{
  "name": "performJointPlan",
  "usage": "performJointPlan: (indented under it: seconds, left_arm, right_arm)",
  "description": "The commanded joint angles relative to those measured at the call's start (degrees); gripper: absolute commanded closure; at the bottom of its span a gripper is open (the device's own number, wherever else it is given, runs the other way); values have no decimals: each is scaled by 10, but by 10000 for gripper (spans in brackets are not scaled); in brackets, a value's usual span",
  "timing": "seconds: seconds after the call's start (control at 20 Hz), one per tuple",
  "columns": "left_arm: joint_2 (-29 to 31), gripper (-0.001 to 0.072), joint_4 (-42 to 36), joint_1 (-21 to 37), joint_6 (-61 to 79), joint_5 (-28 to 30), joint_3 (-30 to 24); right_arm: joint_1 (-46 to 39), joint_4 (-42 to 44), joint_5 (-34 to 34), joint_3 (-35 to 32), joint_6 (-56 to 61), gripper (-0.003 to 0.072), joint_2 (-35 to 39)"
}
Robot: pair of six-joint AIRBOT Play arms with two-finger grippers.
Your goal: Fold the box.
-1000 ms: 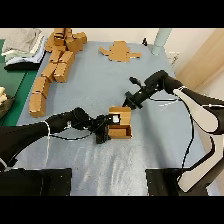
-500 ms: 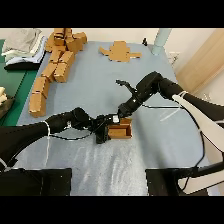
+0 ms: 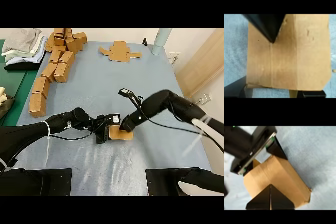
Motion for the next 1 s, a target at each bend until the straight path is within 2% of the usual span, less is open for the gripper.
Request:
performJointPlan:
  seconds: [0.0, 0.2, 0.35, 0.6, 0.95]
  left_arm:
    - [0, 196, 0, 0, 0, 0, 0]
    - [0, 196, 0, 0, 0, 0, 0]
    - [0, 196, 0, 0, 0, 0, 0]
    - [0, 195, 0, 0, 0, 0, 0]
    - [0, 196, 0, 0, 0, 0, 0]
  right_arm:
    - [42, -61, 130, -77, -8, 681, 90]
    - [83, -124, 207, -132, -8, 681, 153]
    - [103, -138, 230, -152, -8, 681, 154]
    - [141, -213, 249, -161, 0, 681, 152]
    - [144, -240, 251, -161, -2, 681, 152]
